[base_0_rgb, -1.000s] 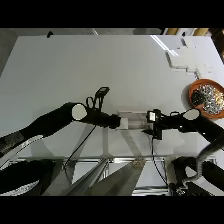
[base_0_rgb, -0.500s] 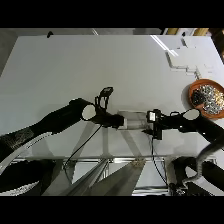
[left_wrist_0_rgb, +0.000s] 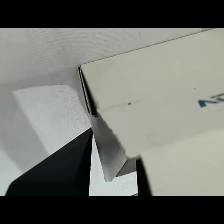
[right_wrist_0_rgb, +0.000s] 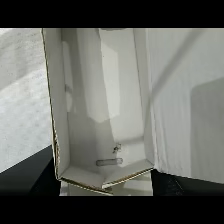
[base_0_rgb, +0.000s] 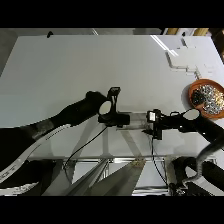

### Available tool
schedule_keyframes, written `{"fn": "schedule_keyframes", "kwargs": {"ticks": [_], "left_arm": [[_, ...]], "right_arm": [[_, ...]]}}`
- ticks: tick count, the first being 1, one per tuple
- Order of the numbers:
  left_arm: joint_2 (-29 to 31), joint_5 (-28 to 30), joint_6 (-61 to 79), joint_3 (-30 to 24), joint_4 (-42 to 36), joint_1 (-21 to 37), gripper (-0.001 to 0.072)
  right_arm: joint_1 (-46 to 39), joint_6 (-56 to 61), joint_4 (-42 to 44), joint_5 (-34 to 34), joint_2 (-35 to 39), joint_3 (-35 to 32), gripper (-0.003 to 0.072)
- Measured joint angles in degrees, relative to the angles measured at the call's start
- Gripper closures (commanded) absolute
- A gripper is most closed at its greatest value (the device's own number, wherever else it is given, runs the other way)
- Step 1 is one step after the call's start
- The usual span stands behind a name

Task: Fold the box and place the chain.

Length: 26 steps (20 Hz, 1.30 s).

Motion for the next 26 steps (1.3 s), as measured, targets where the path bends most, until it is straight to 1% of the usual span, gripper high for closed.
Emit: {"fn": "schedule_keyframes", "kwargs": {"ticks": [4, 8, 9, 10, 11, 14, 15, 19, 20, 21, 22, 23, 26], "left_arm": [[-3.67, -4.52, -6.21, 5.25, 4.20, -1.42, 0.0440], [-6.51, -5.92, -8.90, 6.99, 6.60, -2.19, 0.0441], [-7.04, -6.21, -9.29, 7.15, 6.51, -2.36, 0.0457], [-7.39, -6.51, -9.77, 7.32, 6.67, -2.49, 0.0578], [-7.67, -6.64, -10.29, 7.41, 6.91, -2.56, 0.0633], [-8.11, -7.17, -11.58, 7.58, 7.52, -2.82, 0.0652], [-8.17, -7.23, -11.89, 7.61, 7.56, -2.86, 0.0706], [-8.33, -7.93, -12.81, 7.67, 8.20, -2.99, 0.0708], [-8.35, -8.15, -13.09, 7.67, 8.39, -3.02, 0.0677], [-8.35, -8.31, -13.27, 7.67, 8.61, -3.04, 0.0607], [-8.39, -8.44, -13.29, 7.65, 8.81, -3.04, 0.0570], [-8.44, -8.90, -13.40, 7.61, 8.94, -3.06, 0.0560], [-8.26, -9.11, -13.75, 7.61, 9.25, -3.08, 0.0559]], "right_arm": [[0.00, 0.09, 0.00, 0.00, 0.00, 0.00, 0.0349], [0.00, 0.02, 0.00, 0.00, 0.00, 0.00, 0.0349], [0.00, 0.00, 0.00, 0.00, 0.00, 0.00, 0.0349], [0.00, 0.00, 0.00, -0.02, 0.00, 0.00, 0.0349], [0.00, 0.00, 0.00, 0.00, 0.00, 0.00, 0.0349], [0.00, 0.00, 0.00, 0.00, 0.00, 0.00, 0.0349], [0.00, 0.00, 0.00, 0.02, 0.00, 0.00, 0.0349], [0.00, 0.02, 0.04, 0.20, 0.00, 0.00, 0.0349], [0.00, 0.02, 0.02, 0.17, 0.00, 0.00, 0.0349], [0.00, 0.00, 0.02, 0.09, 0.00, 0.00, 0.0349], [0.02, -0.04, -0.02, -0.07, 0.00, -0.02, 0.0349], [0.02, -0.11, -0.02, 0.07, 0.00, -0.02, 0.0349], [0.00, -0.09, 0.00, 0.04, 0.00, -0.02, 0.0349]]}}
